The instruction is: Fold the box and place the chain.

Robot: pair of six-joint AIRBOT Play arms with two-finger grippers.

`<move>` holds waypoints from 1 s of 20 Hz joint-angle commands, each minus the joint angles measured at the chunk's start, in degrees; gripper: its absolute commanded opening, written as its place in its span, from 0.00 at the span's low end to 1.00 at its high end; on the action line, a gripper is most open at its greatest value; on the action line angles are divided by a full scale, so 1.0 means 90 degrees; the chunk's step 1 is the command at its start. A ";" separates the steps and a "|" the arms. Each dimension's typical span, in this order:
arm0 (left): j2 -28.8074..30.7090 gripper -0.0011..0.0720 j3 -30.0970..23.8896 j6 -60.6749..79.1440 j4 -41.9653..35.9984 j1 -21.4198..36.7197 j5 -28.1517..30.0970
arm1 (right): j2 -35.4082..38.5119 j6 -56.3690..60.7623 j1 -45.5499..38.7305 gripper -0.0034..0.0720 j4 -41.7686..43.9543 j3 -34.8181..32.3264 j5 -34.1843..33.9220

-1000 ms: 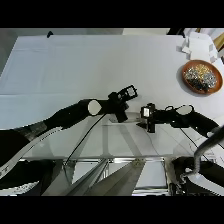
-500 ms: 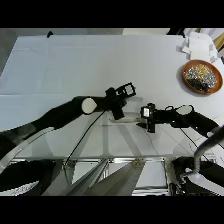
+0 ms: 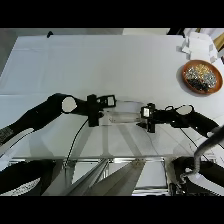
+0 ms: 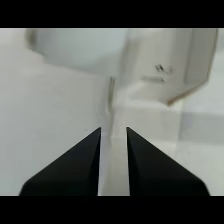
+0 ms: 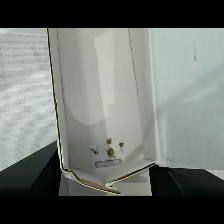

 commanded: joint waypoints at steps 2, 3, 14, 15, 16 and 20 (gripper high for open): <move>0.0002 0.30 -0.0413 0.2135 -0.0369 0.0087 -0.0134 | 0.0002 0.0002 -0.0002 0.50 0.0002 0.0000 0.0000; -0.0019 0.30 -0.0413 0.2497 -0.0379 0.0087 -0.0100 | 0.0005 0.0002 -0.0002 0.50 0.0002 0.0000 0.0000; -0.0544 0.33 -0.0413 0.2756 -0.0996 0.0087 0.0454 | 0.0002 0.0002 -0.0002 0.50 0.0002 0.0000 0.0000; -0.0544 0.41 -0.0413 0.2756 -0.0996 0.0087 0.0488 | 0.0005 0.0002 -0.0002 0.50 0.0005 0.0000 0.0000; -0.0544 0.43 -0.0413 0.2756 -0.0993 0.0087 0.0544 | 0.0002 0.0002 -0.0002 0.50 0.0002 0.0000 0.0000; -0.0544 0.56 -0.0413 0.2756 -0.1001 0.0087 0.0852 | 0.0002 0.0002 -0.0002 0.50 0.0005 0.0000 0.0000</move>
